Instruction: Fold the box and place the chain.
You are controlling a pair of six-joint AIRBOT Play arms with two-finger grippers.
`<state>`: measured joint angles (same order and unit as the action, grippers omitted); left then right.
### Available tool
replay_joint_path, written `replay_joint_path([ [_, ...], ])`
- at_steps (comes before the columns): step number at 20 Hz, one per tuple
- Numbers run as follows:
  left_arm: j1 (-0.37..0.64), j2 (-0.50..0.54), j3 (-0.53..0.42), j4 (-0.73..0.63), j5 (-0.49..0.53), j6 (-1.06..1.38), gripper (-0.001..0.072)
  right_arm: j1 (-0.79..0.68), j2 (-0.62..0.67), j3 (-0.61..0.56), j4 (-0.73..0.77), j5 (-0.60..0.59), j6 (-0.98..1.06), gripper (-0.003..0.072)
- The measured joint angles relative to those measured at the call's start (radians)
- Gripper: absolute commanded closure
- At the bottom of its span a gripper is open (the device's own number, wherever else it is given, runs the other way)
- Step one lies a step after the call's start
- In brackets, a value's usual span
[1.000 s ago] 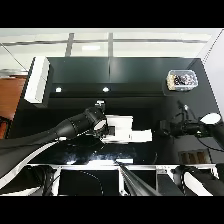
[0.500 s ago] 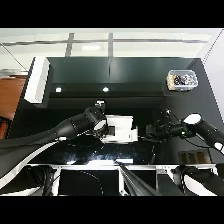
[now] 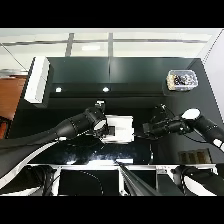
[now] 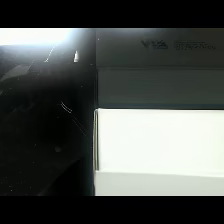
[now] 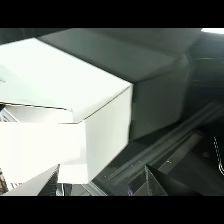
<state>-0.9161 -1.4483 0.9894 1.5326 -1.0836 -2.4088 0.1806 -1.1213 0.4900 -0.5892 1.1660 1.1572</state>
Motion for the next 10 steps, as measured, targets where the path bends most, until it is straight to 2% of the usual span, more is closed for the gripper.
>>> replay_joint_path([
  [4,0.000,0.000,0.000,0.000,0.000,0.000,0.0677,0.122,0.000,0.034,-0.020,-0.095,0.088,0.0100],
  [5,0.000,0.000,0.000,0.000,0.000,0.000,0.0677,0.151,0.000,0.045,-0.036,-0.120,0.119,0.0153],
  [6,0.000,0.000,0.000,0.000,0.000,0.000,0.0677,0.177,0.000,0.058,-0.058,-0.143,0.154,0.0153],
  [10,0.000,0.000,0.000,0.000,0.000,0.000,0.0677,0.276,0.000,0.115,-0.225,-0.198,0.346,0.0160],
])
